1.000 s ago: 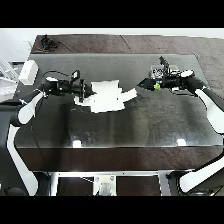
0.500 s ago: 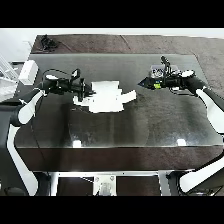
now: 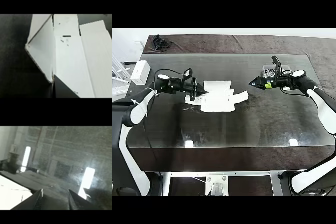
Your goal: Fold the box and place the chain.
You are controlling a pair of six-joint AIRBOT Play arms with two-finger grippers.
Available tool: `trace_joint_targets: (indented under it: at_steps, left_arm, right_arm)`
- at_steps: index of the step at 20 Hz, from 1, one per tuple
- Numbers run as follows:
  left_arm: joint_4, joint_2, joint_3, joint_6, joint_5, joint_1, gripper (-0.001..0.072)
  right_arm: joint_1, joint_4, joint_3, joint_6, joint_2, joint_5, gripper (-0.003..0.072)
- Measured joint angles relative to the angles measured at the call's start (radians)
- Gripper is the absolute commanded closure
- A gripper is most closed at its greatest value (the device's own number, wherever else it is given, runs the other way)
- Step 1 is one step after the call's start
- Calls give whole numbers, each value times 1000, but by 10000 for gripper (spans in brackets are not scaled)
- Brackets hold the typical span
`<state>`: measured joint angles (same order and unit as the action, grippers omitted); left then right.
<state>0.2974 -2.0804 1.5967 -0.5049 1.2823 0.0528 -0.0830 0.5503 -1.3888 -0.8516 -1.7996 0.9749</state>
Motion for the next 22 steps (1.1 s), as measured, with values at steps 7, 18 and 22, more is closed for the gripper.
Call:
trace_joint_targets:
  at_steps: [7,18,22]
  left_arm:
    - [-3,-16,3,2,22,5,691]
    - [-7,-27,3,-17,0,7,688]
    - [-7,-27,3,-19,-11,8,689]
  right_arm:
    - [10,0,0,0,0,2,305]
    - [12,0,0,15,0,2,305]
    - [12,0,-1,44,25,1,305]
